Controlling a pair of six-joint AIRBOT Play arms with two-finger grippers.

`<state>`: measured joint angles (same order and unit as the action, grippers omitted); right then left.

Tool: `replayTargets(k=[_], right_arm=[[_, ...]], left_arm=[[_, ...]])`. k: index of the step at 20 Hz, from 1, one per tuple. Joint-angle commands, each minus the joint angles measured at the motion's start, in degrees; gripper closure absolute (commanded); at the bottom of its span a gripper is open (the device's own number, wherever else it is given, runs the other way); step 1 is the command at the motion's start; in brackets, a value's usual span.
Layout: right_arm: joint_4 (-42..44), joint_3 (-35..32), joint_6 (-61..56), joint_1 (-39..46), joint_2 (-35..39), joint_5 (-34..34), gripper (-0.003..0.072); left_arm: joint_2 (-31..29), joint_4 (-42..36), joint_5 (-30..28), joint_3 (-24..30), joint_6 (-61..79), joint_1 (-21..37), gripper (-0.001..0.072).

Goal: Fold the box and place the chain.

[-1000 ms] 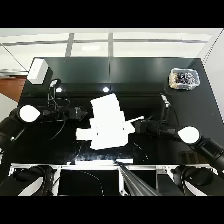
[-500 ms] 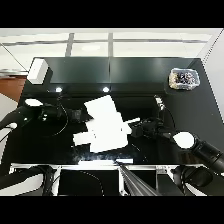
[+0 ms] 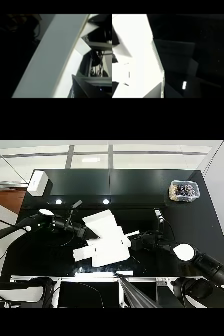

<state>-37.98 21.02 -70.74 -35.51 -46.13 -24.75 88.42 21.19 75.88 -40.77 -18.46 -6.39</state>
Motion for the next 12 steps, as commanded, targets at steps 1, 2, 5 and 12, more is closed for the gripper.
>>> replayTargets(k=[1, 2, 5, 12], right_arm=[[0.02, -0.02, -0.17, -0.02, 0.02, -0.52, 0.0646], [0.02, -0.02, -0.17, -0.02, 0.02, -0.52, 0.0646], [0.02, -0.02, -0.17, -0.02, 0.02, -0.5, 0.0646], [-0.37, 0.0, -0.17, 0.17, 0.02, -1.99, 0.0367]], left_arm=[[1.03, 3.28, 2.69, -0.61, 6.49, -0.24, 0.0226], [1.03, 4.63, 2.67, -0.61, 6.49, -0.24, 0.0254], [1.03, 8.33, 2.6, -0.61, 6.49, -0.24, 0.0294], [1.03, 9.97, 4.15, -1.95, 6.54, -0.35, 0.0684]])
